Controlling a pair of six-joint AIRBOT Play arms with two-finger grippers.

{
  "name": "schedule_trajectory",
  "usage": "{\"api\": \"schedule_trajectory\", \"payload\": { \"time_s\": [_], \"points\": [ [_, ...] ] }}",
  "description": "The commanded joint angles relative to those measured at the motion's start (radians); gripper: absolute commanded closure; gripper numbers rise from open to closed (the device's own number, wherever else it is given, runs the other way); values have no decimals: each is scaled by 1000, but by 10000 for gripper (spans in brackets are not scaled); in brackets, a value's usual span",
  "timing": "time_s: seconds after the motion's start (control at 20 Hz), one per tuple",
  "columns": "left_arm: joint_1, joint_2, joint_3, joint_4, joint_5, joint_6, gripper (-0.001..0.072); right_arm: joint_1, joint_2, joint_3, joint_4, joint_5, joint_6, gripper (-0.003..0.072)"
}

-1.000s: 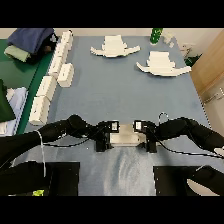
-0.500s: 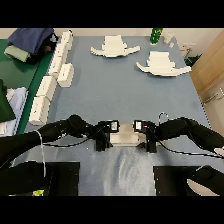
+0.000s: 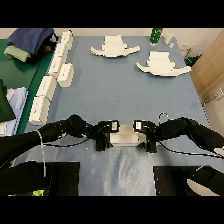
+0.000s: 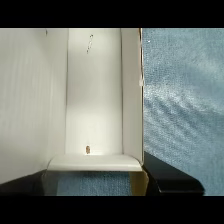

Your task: Fold the box.

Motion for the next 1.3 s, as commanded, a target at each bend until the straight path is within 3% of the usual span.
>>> {"api": "schedule_trajectory", "payload": {
  "time_s": [0.0,0.8,0.9,1.1,1.25],
  "points": [
    [-1,0,1,0,0,0,257,0,1,0,0,0,0,181],
    [-1,0,1,0,0,0,258,0,1,0,2,0,0,170],
    [-1,0,1,0,0,0,258,0,1,1,-6,0,53,-32],
    [-1,0,1,0,0,0,258,0,55,31,-198,-37,300,-33],
    [-1,0,1,0,0,0,257,0,134,74,-400,-195,559,-33]
  ]
}}
